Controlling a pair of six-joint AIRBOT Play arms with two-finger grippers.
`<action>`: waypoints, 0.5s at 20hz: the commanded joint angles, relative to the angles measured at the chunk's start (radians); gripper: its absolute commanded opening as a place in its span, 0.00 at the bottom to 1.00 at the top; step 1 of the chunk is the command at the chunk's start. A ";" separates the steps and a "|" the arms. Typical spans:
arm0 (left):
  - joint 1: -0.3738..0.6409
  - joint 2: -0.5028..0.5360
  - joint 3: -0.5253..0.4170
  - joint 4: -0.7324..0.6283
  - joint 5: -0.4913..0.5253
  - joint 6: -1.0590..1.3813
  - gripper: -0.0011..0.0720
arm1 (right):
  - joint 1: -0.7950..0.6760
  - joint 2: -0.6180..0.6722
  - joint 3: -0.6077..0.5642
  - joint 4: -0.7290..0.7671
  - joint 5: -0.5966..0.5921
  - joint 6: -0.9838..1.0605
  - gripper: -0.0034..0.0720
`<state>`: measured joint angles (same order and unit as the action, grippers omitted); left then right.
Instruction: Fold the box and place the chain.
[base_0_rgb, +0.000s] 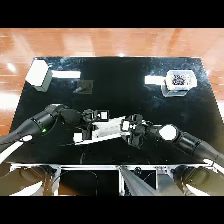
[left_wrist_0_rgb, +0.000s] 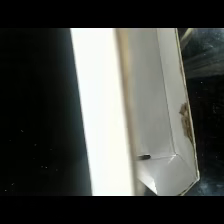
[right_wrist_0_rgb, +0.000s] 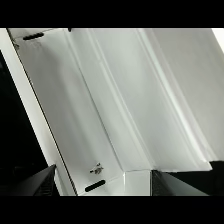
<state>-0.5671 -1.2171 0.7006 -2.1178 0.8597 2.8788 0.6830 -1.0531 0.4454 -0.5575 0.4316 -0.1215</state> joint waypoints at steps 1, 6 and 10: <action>0.000 0.000 0.001 0.005 -0.009 0.002 0.04 | -0.036 -0.001 0.001 0.011 -0.004 0.015 1.00; -0.001 0.000 0.005 0.035 -0.058 0.058 0.04 | -0.080 -0.001 0.006 0.008 0.059 0.012 1.00; -0.002 -0.006 0.034 0.035 -0.049 0.125 0.04 | -0.080 -0.001 0.006 0.008 0.084 0.012 1.00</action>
<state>-0.5682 -1.2194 0.7174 -2.0895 0.8131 2.9509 0.6071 -1.0534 0.4503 -0.5499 0.4923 -0.1112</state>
